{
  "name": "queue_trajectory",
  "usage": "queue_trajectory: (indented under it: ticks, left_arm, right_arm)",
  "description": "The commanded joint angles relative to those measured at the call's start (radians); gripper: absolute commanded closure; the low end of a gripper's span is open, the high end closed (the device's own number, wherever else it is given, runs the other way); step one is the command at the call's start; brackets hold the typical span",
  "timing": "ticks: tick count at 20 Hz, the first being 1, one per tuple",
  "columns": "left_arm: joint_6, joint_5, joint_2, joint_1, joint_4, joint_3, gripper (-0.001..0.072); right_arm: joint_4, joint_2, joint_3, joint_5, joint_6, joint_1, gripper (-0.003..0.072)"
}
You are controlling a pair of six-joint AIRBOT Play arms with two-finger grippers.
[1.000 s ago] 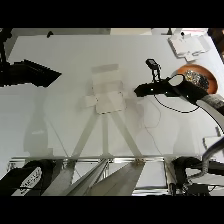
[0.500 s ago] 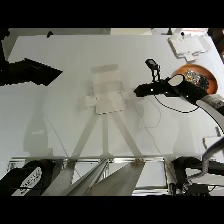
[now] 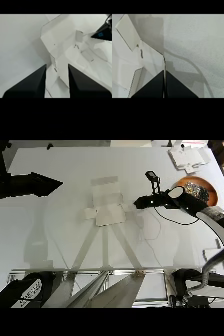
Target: Fold the box and place the chain.
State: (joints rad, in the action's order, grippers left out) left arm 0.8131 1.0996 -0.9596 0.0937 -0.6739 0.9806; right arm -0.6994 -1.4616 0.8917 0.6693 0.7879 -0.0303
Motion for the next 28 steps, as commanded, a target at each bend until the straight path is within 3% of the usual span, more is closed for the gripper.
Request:
queue_trajectory:
  ticks: [1, 2, 4, 6, 10, 14, 17, 24, 25, 26, 28]
  left_arm:
    - [-0.052, -0.014, -0.061, -0.003, -0.014, 0.001, 0.0307]
    - [-0.052, -0.014, -0.1, -0.013, -0.018, 0.002, 0.025]
    - [-0.058, -0.011, -0.207, -0.061, -0.049, 0.028, 0.023]
    - [-0.052, -0.003, -0.34, -0.126, -0.095, 0.1, 0.0002]
    - [-0.045, 0.027, -0.626, -0.232, -0.098, 0.305, 0.0008]
    - [0.029, 0.089, -0.841, -0.28, -0.097, 0.476, 0.0008]
    - [0.021, 0.089, -0.893, -0.301, -0.072, 0.503, 0.0008]
    - [-0.121, 0.087, -0.896, -0.329, -0.064, 0.503, 0.0011]
    - [-0.164, 0.086, -0.896, -0.335, -0.064, 0.503, 0.0016]
    - [-0.2, 0.084, -0.896, -0.339, -0.064, 0.503, 0.0083]
    - [-0.25, 0.083, -0.896, -0.343, -0.064, 0.503, 0.0383]
  right_arm:
    - [0.0, 0.001, 0.0, 0.0, 0.0, -0.001, 0.0677]
    - [0.0, 0.001, 0.0, -0.001, 0.0, -0.001, 0.0677]
    - [0.0, 0.001, 0.0, -0.001, 0.0, -0.001, 0.0677]
    - [0.0, 0.001, 0.0, -0.001, 0.0, -0.001, 0.0677]
    - [0.0, 0.001, 0.0, -0.001, 0.0, -0.001, 0.0677]
    - [0.0, 0.001, 0.0, -0.001, 0.0, -0.001, 0.0677]
    - [0.0, 0.001, 0.0, -0.001, 0.0, -0.001, 0.0677]
    - [0.0, 0.001, 0.0, -0.001, 0.0, -0.001, 0.0677]
    - [0.0, 0.001, 0.0, -0.001, 0.0, -0.001, 0.0677]
    - [0.0, 0.001, 0.0, -0.001, 0.0, -0.001, 0.0677]
    - [0.0, 0.001, 0.0, -0.001, 0.0, -0.001, 0.0677]
